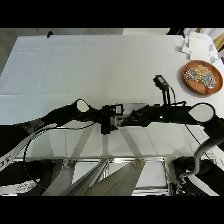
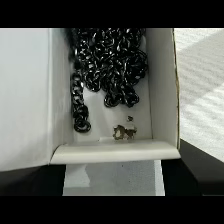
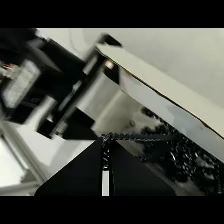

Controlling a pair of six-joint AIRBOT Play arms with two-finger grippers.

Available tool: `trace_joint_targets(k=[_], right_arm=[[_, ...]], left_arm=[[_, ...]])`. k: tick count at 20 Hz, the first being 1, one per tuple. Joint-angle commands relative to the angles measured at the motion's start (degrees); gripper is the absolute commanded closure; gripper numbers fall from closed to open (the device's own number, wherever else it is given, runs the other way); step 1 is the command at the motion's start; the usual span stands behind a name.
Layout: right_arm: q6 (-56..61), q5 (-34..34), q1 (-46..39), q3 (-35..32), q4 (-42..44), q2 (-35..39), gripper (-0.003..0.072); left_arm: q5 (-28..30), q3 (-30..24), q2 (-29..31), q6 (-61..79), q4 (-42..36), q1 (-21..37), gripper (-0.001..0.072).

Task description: Fold the box and place the chain.

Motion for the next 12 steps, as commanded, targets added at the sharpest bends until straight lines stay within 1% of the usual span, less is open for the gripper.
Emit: trace_joint_targets(k=[1,4,8,9,10,11,12], right_arm=[[-2.6,0.1,0.1,-1.4,-0.7,-6.8,0.0671],[-2.6,0.2,0.1,-1.4,-1.4,-9.0,0.0671],[-2.5,0.6,0.1,-1.4,-4.0,-9.2,0.0663],[-2.3,0.9,0.1,-1.4,-4.1,-9.2,0.0592],[-2.3,1.6,0.1,-1.4,-4.1,-9.2,0.0492],[-2.3,2.0,0.1,-1.4,-4.1,-9.2,0.0447],[-2.3,2.6,0.1,-1.4,-4.1,-9.2,0.0447]], left_arm=[[0.0,0.0,0.0,0.0,0.0,0.0,0.0435],[0.0,0.0,0.0,0.0,0.0,0.0,0.0435],[0.0,0.0,0.0,0.0,0.0,0.0,0.0435],[0.0,0.0,0.0,0.0,0.0,0.0,0.0435],[0.0,0.0,0.0,0.0,0.0,0.0,0.0435],[0.0,0.0,0.0,0.0,0.0,0.0,0.0435],[0.0,0.0,0.0,0.0,0.0,0.0,0.0435]])
